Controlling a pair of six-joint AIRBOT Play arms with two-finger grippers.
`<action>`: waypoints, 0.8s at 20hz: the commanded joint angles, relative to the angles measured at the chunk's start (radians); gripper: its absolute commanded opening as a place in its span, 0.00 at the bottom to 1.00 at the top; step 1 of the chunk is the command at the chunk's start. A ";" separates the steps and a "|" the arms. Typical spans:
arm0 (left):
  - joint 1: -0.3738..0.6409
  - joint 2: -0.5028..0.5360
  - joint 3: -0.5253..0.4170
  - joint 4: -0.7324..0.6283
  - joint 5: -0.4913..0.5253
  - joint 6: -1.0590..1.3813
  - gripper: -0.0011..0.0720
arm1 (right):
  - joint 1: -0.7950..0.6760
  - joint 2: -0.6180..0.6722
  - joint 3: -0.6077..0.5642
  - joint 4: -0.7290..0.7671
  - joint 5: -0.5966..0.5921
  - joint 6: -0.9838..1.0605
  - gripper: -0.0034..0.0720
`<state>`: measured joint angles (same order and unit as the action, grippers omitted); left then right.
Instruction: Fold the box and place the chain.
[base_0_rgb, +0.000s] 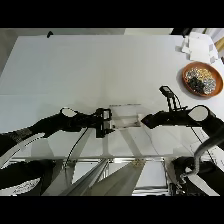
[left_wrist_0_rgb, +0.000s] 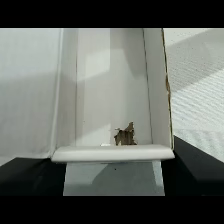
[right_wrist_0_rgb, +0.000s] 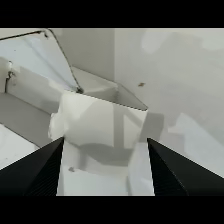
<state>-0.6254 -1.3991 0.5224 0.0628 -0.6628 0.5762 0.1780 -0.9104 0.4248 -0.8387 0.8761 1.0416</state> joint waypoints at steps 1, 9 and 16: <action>0.000 0.000 0.001 0.000 0.000 0.000 0.11 | 0.052 -0.030 0.000 0.025 -0.012 0.013 0.81; 0.000 0.000 0.001 0.000 0.000 0.000 0.11 | 0.083 -0.043 0.001 0.047 -0.034 0.037 0.80; 0.000 0.000 0.001 0.000 0.000 0.000 0.11 | 0.152 -0.066 0.051 -0.013 -0.076 0.158 0.74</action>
